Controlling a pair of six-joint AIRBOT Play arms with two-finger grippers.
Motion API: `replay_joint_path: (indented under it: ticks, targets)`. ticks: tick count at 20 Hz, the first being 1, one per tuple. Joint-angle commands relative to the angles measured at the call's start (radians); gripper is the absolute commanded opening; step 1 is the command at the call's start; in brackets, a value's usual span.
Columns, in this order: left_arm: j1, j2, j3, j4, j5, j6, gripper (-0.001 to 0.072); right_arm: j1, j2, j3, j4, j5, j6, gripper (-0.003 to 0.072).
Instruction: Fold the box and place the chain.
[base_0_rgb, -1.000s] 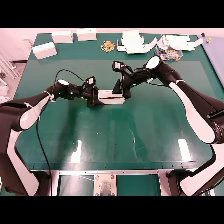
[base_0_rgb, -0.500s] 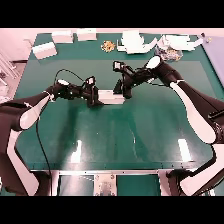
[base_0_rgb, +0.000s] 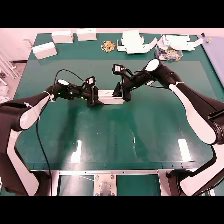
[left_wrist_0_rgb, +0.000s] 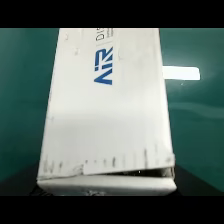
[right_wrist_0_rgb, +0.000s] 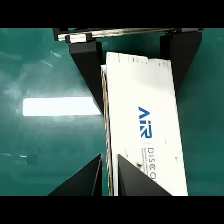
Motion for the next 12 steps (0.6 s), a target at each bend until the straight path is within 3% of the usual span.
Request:
replay_joint_path:
  ticks: [1, 5, 8, 9, 12]
  targets:
    - [0.0, 0.001, 0.0, 0.0, 0.001, 0.0, 0.0513, 0.001, 0.003, -0.005, 0.019, -0.003, -0.02, 0.0123]
    - [0.0, 0.001, 0.0, 0.0, 0.001, 0.0, 0.0513, 0.0, 0.054, -0.005, 0.08, -0.004, -0.049, 0.0119]
    - [0.0, 0.001, 0.0, 0.0, 0.001, 0.0, 0.0513, 0.0, 0.051, -0.008, 0.102, -0.02, -0.056, 0.0048]
    - [0.0, 0.001, 0.0, 0.0, 0.001, 0.0, 0.0513, 0.0, 0.043, -0.021, 0.102, -0.032, -0.056, 0.0008]
    - [0.0, 0.001, 0.0, 0.0, 0.001, 0.0, 0.0513, 0.0, 0.034, -0.096, 0.102, -0.13, -0.056, 0.0007]
